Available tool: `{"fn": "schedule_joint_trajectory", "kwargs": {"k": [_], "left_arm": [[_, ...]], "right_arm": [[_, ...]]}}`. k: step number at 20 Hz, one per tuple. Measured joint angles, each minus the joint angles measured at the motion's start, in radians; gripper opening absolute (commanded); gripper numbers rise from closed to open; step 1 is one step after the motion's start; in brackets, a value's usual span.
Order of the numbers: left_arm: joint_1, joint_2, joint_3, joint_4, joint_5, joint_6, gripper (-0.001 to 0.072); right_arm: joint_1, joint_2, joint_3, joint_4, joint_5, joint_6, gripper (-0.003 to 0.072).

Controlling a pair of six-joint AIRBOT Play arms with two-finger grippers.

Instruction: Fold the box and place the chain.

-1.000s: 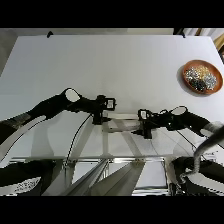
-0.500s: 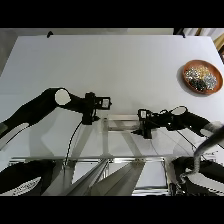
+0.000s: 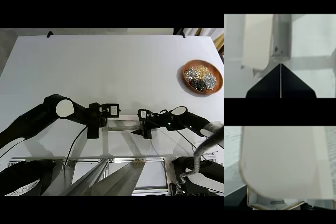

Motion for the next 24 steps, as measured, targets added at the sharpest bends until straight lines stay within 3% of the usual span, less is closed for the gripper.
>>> {"fn": "schedule_joint_trajectory", "kwargs": {"k": [6, 12, 18, 24], "left_arm": [[-0.031, -0.065, 0.0, -0.132, 0.243, -0.05, 0.0005], [-0.034, -0.192, 0.0, -0.171, 0.458, -0.187, 0.0005], [-0.035, -0.264, 0.0, -0.178, 0.522, -0.237, 0.0005], [-0.032, -0.232, -0.002, -0.153, 0.506, -0.247, 0.0005]], "right_arm": [[0.0, 0.0, 0.0, 0.0, 0.0, 0.0, 0.0338], [0.0, 0.0, 0.0, 0.003, 0.0, 0.002, 0.0338], [0.0, 0.0, 0.0, 0.003, -0.002, 0.002, 0.0338], [0.0, 0.0, 0.001, 0.0, -0.002, -0.001, 0.0338]]}}
